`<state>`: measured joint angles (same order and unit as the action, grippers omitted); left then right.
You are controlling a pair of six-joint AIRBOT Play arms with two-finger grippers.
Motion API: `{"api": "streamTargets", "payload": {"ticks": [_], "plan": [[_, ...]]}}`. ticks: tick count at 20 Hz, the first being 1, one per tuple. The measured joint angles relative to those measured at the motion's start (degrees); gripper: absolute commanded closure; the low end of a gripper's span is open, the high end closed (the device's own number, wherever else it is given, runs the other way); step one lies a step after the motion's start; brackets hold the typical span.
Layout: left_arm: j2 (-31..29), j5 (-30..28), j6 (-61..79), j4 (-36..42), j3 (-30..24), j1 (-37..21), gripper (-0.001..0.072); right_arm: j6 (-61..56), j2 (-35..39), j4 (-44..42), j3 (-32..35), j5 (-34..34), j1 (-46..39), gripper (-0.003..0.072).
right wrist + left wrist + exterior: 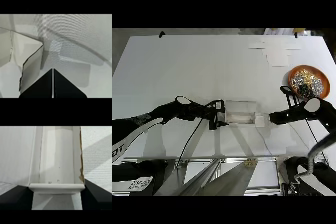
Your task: Fold the box and place the chain.
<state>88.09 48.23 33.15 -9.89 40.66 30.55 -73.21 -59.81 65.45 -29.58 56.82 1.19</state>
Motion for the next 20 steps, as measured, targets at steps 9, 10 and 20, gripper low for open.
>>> {"api": "streamTargets", "payload": {"ticks": [9,10,20], "plan": [[0.0,0.0,0.0,-0.02,0.0,0.0,0.0501,3.61,-3.26,-4.81,-0.04,0.9,-0.02,0.0677],[0.0,0.0,0.0,0.0,0.0,0.0,0.0501,3.91,-3.34,-5.53,-0.04,0.87,-0.02,0.0677],[0.0,0.02,0.02,-0.02,0.0,0.0,0.0501,4.24,-3.96,-8.07,2.03,-1.18,-0.04,0.0677]]}}
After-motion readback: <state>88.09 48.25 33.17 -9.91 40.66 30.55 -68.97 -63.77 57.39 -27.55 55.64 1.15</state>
